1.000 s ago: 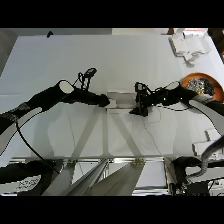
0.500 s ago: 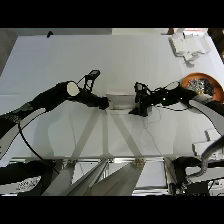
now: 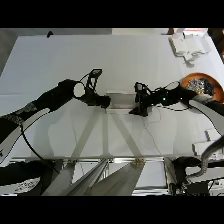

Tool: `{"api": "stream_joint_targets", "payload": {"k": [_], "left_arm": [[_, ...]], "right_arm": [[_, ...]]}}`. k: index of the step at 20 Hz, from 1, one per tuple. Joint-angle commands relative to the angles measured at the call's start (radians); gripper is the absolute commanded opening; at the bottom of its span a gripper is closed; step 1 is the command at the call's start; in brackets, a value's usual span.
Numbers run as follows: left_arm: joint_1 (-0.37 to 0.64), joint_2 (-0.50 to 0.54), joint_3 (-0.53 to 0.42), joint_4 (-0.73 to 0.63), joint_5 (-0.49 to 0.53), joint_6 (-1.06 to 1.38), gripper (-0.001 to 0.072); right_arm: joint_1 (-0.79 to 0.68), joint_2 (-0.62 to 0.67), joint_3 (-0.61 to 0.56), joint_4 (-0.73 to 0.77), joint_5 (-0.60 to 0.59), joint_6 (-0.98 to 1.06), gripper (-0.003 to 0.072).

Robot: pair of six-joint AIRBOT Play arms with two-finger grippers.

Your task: Fold the box and place the chain.

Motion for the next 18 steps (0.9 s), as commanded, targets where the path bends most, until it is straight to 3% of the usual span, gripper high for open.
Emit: {"api": "stream_joint_targets", "payload": {"k": [1,5,8,11,13,18], "left_arm": [[-0.045,-0.031,0.064,0.071,-0.060,-0.144,0.0510],[-0.097,-0.115,0.157,0.080,-0.109,-0.212,0.0509],[-0.119,-0.153,0.207,0.192,-0.188,-0.316,0.0491],[-0.119,-0.156,0.214,0.283,-0.257,-0.395,0.0485],[-0.119,-0.156,0.214,0.311,-0.290,-0.396,0.0406],[-0.119,-0.156,0.214,0.306,-0.263,-0.439,0.0395]], "right_arm": [[0.000,0.000,0.000,0.001,0.001,0.000,0.0494],[0.000,0.000,0.000,0.001,0.001,0.000,0.0494],[0.000,0.000,0.001,0.001,0.001,0.000,0.0494],[0.000,0.000,0.000,0.001,0.001,0.000,0.0494],[0.000,0.000,0.000,0.001,0.001,0.000,0.0494],[0.000,0.000,0.000,0.001,0.001,0.000,0.0494]]}}
